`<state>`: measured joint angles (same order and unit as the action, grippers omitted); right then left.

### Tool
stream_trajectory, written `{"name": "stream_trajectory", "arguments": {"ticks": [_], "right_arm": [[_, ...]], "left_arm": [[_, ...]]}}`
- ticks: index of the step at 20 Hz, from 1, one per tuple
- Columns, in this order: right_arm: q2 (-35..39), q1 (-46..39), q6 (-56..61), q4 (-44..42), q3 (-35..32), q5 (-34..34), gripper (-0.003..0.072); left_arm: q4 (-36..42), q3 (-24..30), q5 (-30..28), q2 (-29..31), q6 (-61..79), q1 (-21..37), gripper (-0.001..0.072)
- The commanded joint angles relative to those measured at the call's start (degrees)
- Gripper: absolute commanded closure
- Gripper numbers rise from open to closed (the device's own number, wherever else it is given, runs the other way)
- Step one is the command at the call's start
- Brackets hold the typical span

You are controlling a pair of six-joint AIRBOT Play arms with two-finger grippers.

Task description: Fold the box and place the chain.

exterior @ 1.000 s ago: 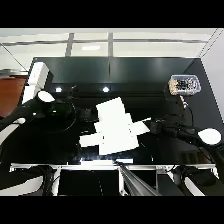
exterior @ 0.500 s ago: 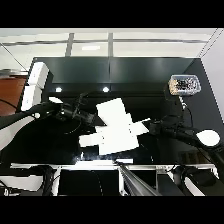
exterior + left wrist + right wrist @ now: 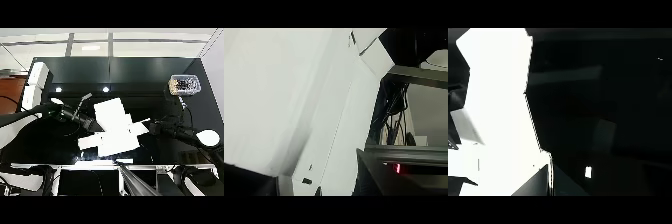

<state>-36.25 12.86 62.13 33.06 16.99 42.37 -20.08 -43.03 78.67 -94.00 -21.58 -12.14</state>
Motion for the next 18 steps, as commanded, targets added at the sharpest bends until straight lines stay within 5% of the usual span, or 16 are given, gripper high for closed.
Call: {"name": "stream_trajectory", "arguments": {"ticks": [1,3,5,7,9,10,11,12,15,18], "right_arm": [[0.0,0.0,0.0,0.1,0.0,0.3,0.0662],[0.0,0.0,0.0,0.2,0.0,0.4,0.0662],[0.0,0.0,0.2,0.0,0.0,0.7,0.0662],[0.0,0.0,2.3,0.0,0.0,1.3,0.0661],[0.0,0.0,2.3,0.1,0.0,1.6,0.0661],[0.0,0.0,2.2,0.3,0.0,1.6,0.0603],[0.0,0.0,2.2,1.2,0.0,1.4,0.0256],[0.0,-0.3,2.2,4.0,0.7,1.6,-0.0006],[0.0,-4.5,2.2,19.8,8.3,8.9,-0.0004],[0.0,-9.8,2.1,35.3,19.3,18.4,-0.0003]], "left_arm": [[-0.2,0.0,0.4,-0.2,2.1,0.0,0.0237],[-0.2,0.0,0.1,-0.2,2.1,0.0,0.0381],[0.2,0.0,-0.4,-0.2,2.1,0.0,0.0384],[0.2,0.0,-0.3,-0.2,2.2,0.1,0.0658],[0.2,0.0,-0.3,-0.2,3.4,0.0,0.0678],[0.2,0.0,-0.3,-0.2,3.4,0.0,0.0678],[0.1,-0.3,0.0,-0.2,3.5,0.0,0.0679],[-0.3,-0.7,0.1,-0.2,3.5,0.0,0.0680],[-2.1,-2.9,-2.0,1.0,5.8,-1.8,0.0685],[-7.5,-3.0,-8.9,8.2,8.3,-8.3,0.0687]]}}
